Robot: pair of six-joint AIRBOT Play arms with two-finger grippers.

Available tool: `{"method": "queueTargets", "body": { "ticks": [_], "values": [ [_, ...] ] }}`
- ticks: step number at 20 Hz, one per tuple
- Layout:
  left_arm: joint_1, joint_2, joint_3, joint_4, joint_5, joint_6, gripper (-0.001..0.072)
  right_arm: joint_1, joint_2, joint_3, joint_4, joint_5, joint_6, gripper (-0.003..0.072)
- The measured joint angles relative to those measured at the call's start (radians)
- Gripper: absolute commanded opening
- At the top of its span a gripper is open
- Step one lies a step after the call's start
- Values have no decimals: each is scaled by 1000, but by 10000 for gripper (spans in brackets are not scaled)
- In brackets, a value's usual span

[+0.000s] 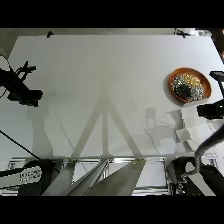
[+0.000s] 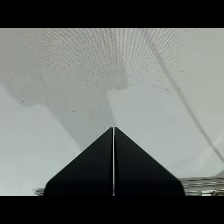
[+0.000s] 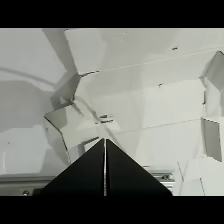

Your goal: Fold the box and place the chain.

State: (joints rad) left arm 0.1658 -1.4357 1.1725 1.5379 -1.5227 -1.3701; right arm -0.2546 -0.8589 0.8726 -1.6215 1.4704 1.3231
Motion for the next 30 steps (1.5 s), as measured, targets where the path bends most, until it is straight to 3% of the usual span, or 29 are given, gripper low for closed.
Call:
{"method": "queueTargets", "body": {
  "ticks": [4, 6, 12, 20, 23, 24, 25, 26, 28, 30],
  "values": [
    [0, 0, 0, 0, 0, 0, 13, -42, -7, 5, -61, -43, -11, 497],
    [0, 0, 0, 0, 0, 0, 13, -50, -27, 10, -158, -63, -11, 695],
    [0, 0, 0, 0, 0, 0, 13, -115, -215, 40, -387, -127, -66, 694],
    [0, 0, 0, 0, 0, 0, 13, -335, -401, 55, -399, -219, -181, 649],
    [0, 0, 0, 0, 0, 0, 13, -371, -455, 55, -353, -248, -225, 583],
    [0, 0, 0, 0, 0, 0, 13, -378, -475, 55, -343, -258, -233, 514],
    [0, 0, 0, 0, 0, 0, 13, -382, -492, 55, -337, -262, -240, 399],
    [0, 0, 0, 0, 0, 0, 13, -386, -507, 55, -332, -267, -240, 380],
    [0, 0, 0, 0, 0, 0, 13, -389, -526, 55, -327, -276, -238, 22],
    [0, 0, 0, 0, 0, 0, 13, -386, -536, 55, -325, -262, -235, 19]
  ]
}}
